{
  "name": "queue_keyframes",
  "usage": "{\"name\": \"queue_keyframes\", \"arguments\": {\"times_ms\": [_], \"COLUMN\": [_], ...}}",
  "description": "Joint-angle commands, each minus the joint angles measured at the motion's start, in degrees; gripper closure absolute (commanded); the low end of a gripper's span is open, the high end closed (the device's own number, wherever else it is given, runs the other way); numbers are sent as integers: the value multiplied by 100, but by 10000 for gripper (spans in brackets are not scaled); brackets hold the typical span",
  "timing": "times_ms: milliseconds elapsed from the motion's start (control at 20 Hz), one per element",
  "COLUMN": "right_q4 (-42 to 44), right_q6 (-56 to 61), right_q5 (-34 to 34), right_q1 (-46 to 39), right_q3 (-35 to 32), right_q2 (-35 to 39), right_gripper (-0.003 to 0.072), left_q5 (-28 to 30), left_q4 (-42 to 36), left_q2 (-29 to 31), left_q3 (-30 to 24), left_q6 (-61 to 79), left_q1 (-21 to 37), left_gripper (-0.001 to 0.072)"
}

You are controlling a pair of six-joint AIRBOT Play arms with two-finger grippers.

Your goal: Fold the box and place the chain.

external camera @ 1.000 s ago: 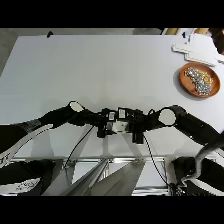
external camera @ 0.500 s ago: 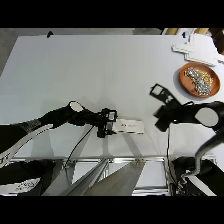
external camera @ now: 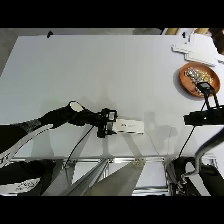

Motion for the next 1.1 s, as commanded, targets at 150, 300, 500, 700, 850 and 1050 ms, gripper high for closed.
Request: {"name": "queue_keyframes", "arguments": {"times_ms": [150, 300, 500, 700, 850, 1050], "right_q4": [72, 72, 72, 72, 72, 72], "right_q6": [72, 72, 72, 72, 72, 72], "right_q5": [33, 33, 33, 31, 31, 31], "right_q1": [-326, -326, -326, -326, -326, -326], "right_q3": [-20, -20, -20, -20, -20, -20], "right_q2": [7, 7, 7, 7, 7, 7], "right_gripper": [670, 670, 670, 670, 670, 670], "left_q5": [20, 2, 4, -39, -20, 2], "left_q4": [-17, -17, -20, -168, 232, 2031], "left_q2": [7, 7, 7, 131, 769, 2153], "left_q3": [0, 0, 0, 0, 0, 0], "left_q6": [59, 37, 39, -232, -1027, -3971], "left_q1": [4, 4, 4, -4, 256, 1272], "left_gripper": [502, 502, 503, 503, 504, 502]}}
